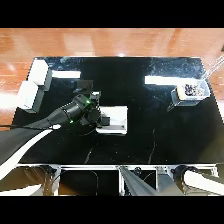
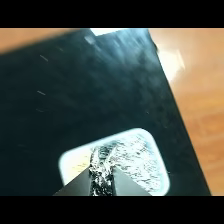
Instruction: Fold the box and place the chain.
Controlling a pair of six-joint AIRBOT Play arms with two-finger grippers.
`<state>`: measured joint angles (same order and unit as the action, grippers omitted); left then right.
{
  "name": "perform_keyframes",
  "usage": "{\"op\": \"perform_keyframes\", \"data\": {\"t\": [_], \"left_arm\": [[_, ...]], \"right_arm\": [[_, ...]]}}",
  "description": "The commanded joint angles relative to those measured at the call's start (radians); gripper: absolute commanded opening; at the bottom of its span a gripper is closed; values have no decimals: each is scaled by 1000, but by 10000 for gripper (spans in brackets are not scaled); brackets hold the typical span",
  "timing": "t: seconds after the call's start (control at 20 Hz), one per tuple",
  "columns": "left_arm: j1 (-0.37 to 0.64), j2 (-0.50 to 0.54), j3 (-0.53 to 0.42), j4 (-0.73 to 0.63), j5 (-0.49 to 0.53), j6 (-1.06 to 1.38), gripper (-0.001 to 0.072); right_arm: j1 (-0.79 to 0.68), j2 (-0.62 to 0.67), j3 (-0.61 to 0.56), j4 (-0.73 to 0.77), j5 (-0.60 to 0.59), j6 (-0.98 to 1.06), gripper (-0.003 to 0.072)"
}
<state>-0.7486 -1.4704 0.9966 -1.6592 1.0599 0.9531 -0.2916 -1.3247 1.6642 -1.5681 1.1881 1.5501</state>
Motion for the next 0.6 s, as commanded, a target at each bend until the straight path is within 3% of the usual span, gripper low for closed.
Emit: {"op": "perform_keyframes", "data": {"t": [0.0,0.25,0.55], "left_arm": [[-1,0,0,-3,8,0,19],[-1,0,0,-2,-14,1,19],[-1,0,0,0,-18,9,19]], "right_arm": [[1,116,23,133,38,-10,30],[49,271,23,192,105,-14,30],[337,396,23,192,143,-24,37]]}}
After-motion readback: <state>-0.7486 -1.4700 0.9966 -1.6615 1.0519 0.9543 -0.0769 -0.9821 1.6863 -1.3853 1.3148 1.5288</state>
